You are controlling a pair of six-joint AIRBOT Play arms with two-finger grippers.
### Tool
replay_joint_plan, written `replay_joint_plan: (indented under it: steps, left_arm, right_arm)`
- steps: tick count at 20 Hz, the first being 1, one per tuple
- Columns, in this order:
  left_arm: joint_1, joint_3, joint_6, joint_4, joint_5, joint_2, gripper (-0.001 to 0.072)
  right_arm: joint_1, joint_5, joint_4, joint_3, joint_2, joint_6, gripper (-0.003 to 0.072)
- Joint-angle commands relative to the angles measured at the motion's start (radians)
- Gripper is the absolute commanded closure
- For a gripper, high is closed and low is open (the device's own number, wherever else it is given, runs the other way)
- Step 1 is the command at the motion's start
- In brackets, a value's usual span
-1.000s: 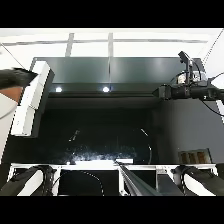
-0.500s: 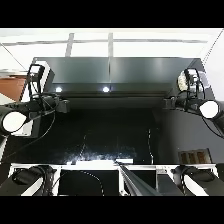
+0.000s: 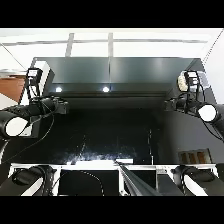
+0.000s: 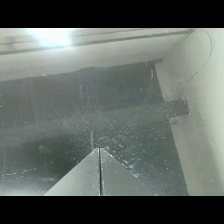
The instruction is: Fold the box and place the chain.
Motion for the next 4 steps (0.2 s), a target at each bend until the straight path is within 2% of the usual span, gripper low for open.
replay_joint_plan:
  steps: [1, 4]
  left_arm:
    - [0.0, -0.002, -0.003, 0.003, 0.003, 0.001, 0.0676]
    - [0.0, -0.002, -0.003, 0.003, 0.005, 0.001, 0.0675]
  right_arm:
    - [0.0, -0.002, -0.004, -0.001, 0.001, 0.002, 0.0643]
    - [0.0, -0.002, -0.004, -0.001, 0.001, 0.001, 0.0643]
